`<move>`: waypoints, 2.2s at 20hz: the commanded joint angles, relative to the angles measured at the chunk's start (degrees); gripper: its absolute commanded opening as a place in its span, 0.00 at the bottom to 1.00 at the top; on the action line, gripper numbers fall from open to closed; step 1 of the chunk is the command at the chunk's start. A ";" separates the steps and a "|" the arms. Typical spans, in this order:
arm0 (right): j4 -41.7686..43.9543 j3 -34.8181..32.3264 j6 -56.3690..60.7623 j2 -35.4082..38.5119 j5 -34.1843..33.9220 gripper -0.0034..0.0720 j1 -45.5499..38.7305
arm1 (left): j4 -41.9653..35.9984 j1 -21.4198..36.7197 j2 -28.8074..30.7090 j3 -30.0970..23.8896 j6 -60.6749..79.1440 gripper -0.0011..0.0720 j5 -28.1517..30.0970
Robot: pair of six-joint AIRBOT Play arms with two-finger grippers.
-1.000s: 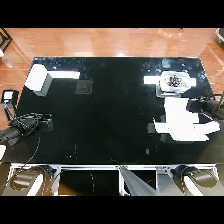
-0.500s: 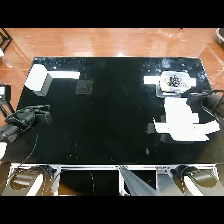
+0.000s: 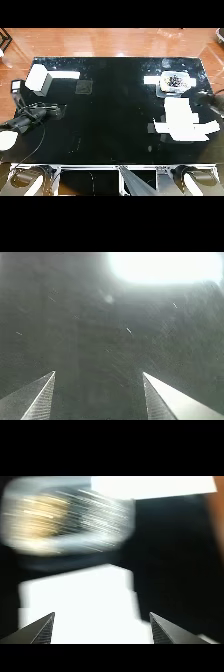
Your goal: Fold the box and place the chain.
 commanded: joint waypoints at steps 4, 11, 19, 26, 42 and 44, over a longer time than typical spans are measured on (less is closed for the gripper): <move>20.92 11.26 -17.64 -19.98 10.82 0.98 -44.00 | -1.16 -4.26 -13.38 10.25 0.00 0.87 -1.64; 43.93 19.67 -52.57 -41.42 28.28 0.97 -58.82 | -1.51 -4.24 -19.61 13.66 0.02 0.87 0.83; 45.97 34.23 -52.59 -64.76 46.90 0.97 -51.36 | -1.27 -4.24 -19.65 13.66 0.02 0.87 0.94; 45.97 34.21 -51.32 -66.14 46.99 0.97 -50.82 | -1.75 -4.26 -19.65 13.66 -0.02 0.87 0.13; 45.05 32.70 -51.78 -66.14 48.57 0.44 -49.86 | -1.73 -4.24 -19.65 13.66 0.00 0.87 0.48; 45.07 32.68 -52.57 -66.14 48.59 0.22 -49.86 | -1.73 -4.24 -19.65 13.66 0.00 0.87 0.48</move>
